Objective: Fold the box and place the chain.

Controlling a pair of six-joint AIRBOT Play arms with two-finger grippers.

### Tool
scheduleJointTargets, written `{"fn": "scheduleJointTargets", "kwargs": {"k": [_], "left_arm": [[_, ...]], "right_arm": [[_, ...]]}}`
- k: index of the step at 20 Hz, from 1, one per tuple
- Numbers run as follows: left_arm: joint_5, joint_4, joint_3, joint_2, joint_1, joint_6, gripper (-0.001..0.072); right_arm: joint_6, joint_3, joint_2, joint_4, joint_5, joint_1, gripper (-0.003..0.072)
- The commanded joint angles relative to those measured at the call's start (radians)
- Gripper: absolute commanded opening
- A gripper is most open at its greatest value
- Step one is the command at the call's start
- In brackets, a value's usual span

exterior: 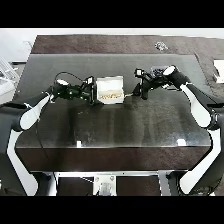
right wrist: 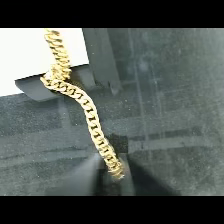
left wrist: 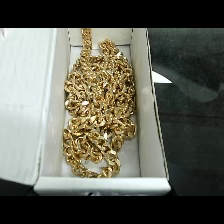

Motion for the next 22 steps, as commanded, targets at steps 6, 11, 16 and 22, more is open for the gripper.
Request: {"fn": "scheduleJointTargets", "kwargs": {"k": [6,11,16,22], "left_arm": [[0.0,0.0,0.0,0.0,0.001,0.0,0.0539],[0.0,0.0,0.0,0.0,0.001,0.0,0.0539],[0.0,0.0,0.0,0.0,0.001,0.0,0.0539],[0.0,0.0,0.0,0.0,0.001,0.0,0.0538]], "right_arm": [[0.124,0.003,0.08,0.001,0.021,0.027,0.0009],[0.204,0.003,0.264,0.114,0.072,0.029,0.0009],[0.257,0.003,0.387,0.147,0.093,0.091,0.0009],[0.257,0.003,0.383,0.132,0.031,0.224,0.0009]]}}
